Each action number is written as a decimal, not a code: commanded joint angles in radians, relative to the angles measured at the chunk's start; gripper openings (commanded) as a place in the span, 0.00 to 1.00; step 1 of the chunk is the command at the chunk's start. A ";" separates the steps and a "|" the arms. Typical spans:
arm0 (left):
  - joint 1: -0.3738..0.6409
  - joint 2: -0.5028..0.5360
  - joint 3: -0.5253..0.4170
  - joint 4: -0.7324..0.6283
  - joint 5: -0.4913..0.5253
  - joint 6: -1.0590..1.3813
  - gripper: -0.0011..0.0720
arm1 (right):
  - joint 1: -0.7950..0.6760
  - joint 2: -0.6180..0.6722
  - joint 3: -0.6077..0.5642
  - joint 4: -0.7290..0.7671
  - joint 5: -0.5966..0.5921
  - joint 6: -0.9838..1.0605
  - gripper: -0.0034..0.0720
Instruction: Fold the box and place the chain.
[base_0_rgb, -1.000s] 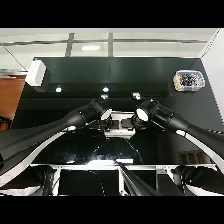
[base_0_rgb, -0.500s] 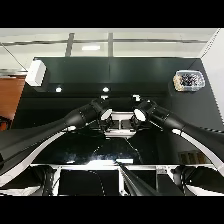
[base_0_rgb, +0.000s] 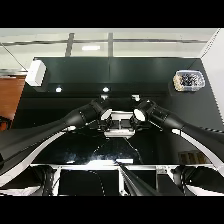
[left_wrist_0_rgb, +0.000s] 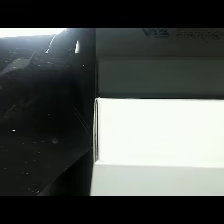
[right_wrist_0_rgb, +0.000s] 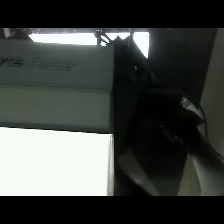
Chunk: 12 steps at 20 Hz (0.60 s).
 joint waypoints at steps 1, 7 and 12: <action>0.000 0.000 0.000 0.000 0.002 0.000 0.05 | 0.000 0.001 0.005 0.010 0.000 0.002 0.06; 0.000 0.000 0.000 0.000 0.002 0.000 0.05 | -0.001 0.024 0.006 0.017 0.005 -0.022 0.55; 0.000 0.000 0.000 0.000 0.002 0.000 0.05 | -0.001 0.229 0.005 -0.127 0.142 -0.117 0.55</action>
